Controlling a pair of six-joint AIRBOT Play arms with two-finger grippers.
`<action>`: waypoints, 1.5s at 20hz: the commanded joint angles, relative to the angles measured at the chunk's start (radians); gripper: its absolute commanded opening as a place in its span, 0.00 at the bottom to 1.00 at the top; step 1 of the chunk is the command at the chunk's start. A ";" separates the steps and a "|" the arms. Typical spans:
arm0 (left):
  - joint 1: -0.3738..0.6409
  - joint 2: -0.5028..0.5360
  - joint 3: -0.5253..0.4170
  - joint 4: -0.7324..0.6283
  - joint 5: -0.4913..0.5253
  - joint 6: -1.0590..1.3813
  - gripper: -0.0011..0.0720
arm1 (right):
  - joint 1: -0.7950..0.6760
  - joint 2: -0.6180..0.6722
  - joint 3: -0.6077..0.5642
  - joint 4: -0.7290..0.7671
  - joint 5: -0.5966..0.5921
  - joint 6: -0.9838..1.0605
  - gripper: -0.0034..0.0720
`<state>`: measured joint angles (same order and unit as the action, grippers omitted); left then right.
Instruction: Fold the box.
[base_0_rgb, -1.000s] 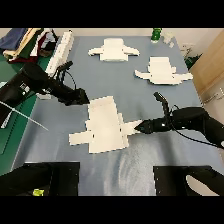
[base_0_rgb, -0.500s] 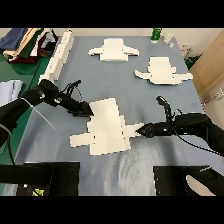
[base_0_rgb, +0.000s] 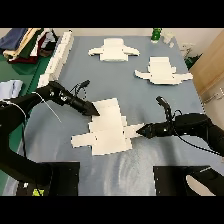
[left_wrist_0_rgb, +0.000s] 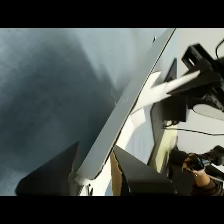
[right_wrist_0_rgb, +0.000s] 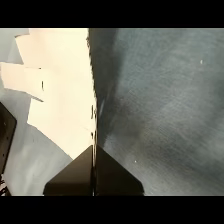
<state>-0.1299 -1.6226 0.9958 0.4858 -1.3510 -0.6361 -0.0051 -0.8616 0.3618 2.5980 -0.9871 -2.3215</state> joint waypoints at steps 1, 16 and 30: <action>0.001 -0.021 0.011 0.011 -0.077 0.031 0.40 | 0.001 0.001 0.000 0.000 0.002 0.002 0.04; -0.093 0.062 0.029 -0.160 0.008 0.378 0.03 | -0.117 0.001 0.161 -0.478 0.235 0.504 0.60; -0.505 0.507 -0.346 -0.047 0.732 0.874 0.03 | -0.193 0.003 0.322 -0.468 0.188 0.691 0.25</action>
<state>-0.5644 -1.1839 0.7517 0.4351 -0.8055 0.0994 -0.1970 -0.8597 0.6788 2.1193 -0.7906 -1.6413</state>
